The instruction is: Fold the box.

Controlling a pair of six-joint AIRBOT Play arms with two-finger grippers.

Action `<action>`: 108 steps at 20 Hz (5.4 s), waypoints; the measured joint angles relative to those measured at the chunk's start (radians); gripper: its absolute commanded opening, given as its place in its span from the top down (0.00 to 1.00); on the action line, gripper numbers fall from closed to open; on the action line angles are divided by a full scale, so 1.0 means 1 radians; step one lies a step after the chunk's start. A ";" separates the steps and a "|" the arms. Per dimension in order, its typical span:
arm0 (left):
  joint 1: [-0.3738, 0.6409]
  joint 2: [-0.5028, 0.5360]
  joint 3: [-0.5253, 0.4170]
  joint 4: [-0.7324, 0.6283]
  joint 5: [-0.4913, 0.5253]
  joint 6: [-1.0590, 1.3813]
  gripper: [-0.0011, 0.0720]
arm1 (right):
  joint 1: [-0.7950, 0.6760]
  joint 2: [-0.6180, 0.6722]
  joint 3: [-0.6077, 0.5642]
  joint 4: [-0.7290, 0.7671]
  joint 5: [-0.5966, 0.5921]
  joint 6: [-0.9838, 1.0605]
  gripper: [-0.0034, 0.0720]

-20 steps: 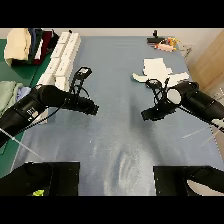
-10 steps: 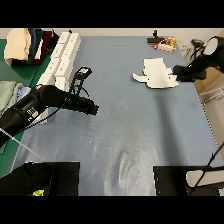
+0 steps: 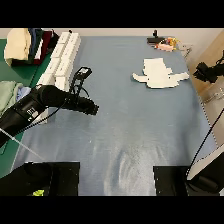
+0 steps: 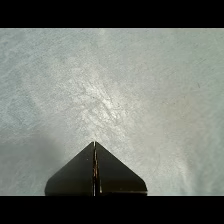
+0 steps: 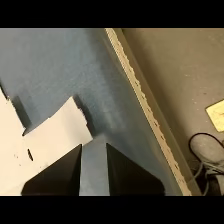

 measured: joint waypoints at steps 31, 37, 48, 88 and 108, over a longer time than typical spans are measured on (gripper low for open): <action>0.000 0.000 0.000 0.000 0.000 0.000 0.97 | 0.030 -0.074 0.055 0.434 0.219 -0.400 0.95; 0.000 0.000 0.000 0.000 0.000 0.000 0.97 | 0.055 -0.055 -0.014 0.575 0.416 -0.325 0.95; 0.000 0.000 0.000 0.000 0.000 0.000 0.97 | 0.190 0.374 -0.727 0.521 0.352 -0.272 0.95; 0.000 0.000 0.000 0.000 0.000 0.000 0.97 | 0.291 0.824 -1.493 0.717 -0.076 -0.365 0.95; 0.000 0.000 0.000 0.000 0.002 0.000 0.97 | 0.333 0.811 -1.315 0.140 0.361 -0.181 0.49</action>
